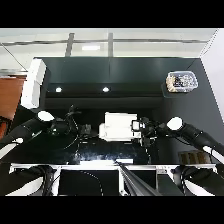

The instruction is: Fold the box and place the chain.

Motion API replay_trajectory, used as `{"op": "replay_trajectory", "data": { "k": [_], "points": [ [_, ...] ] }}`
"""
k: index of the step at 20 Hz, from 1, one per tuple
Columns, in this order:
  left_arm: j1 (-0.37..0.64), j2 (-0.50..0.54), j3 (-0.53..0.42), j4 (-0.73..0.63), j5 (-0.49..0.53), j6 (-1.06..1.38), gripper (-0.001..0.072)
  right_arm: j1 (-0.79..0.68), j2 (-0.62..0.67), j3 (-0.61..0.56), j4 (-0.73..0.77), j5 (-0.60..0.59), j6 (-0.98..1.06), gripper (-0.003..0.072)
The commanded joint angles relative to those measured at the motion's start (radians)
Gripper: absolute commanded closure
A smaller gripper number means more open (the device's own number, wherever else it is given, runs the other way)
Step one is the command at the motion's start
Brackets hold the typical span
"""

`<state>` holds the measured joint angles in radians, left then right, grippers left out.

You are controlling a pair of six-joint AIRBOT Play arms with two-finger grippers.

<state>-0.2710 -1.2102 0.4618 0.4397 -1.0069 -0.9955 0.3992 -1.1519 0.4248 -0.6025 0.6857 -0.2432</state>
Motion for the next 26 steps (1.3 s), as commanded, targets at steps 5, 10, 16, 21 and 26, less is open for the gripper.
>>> {"op": "replay_trajectory", "data": {
  "k": [5,10,16,21,26],
  "points": [
    [-0.09,0.003,0.138,0.086,-0.022,0.017,0.0067,0.0,0.0,0.0,0.0,0.0,0.0,0.0259],
    [-0.279,0.003,0.196,0.306,0.166,-0.265,0.0082,0.0,0.0,0.0,0.0,0.0,0.0,0.026],
    [-0.355,0.002,0.268,0.495,0.172,-0.558,0.0093,0.0,0.0,0.0,0.0,0.0,0.0,0.0259],
    [-0.362,0.002,0.286,0.499,0.166,-0.611,0.0229,0.0,0.0,0.0,0.0,0.0,0.0,0.0259],
    [-0.383,0.002,0.299,0.504,0.161,-0.649,0.0229,0.0,0.0,0.0,0.0,0.0,0.0,0.0259]
  ]
}}
